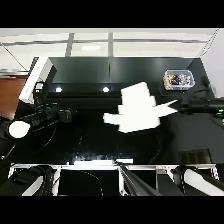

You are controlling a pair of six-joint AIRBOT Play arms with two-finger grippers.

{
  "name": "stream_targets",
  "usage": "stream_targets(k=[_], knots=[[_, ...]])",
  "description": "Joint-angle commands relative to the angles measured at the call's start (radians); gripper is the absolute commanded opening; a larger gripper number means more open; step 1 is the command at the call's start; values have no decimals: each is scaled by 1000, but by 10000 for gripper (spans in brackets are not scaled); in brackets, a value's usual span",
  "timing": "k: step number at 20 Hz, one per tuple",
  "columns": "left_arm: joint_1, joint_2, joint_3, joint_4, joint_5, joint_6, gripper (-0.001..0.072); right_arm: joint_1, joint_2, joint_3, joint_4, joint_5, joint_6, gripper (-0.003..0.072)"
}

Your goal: Fold the box and place the chain.

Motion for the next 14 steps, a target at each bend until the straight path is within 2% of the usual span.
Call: stream_targets(k=[1, 3, 5, 8, 11, 14], knots=[[-1, -1, 1, -78, 0, 2, 709, 298, 192, -207, 257, -320, -150, 7], [-1, -1, 1, -118, -6, 2, 709, 446, 277, -304, 257, -524, -255, 7], [0, -4, 1, -159, -21, 1, 709, 556, 330, -386, 257, -652, -364, 7], [0, -99, 32, -314, -87, 34, 709, 632, 334, -430, 255, -663, -383, 8], [0, -304, 128, -364, -251, 177, 709, 658, 334, -433, 256, -661, -382, 8], [6, -490, 227, -449, -371, 314, 707, 658, 334, -433, 256, -647, -381, 8]])
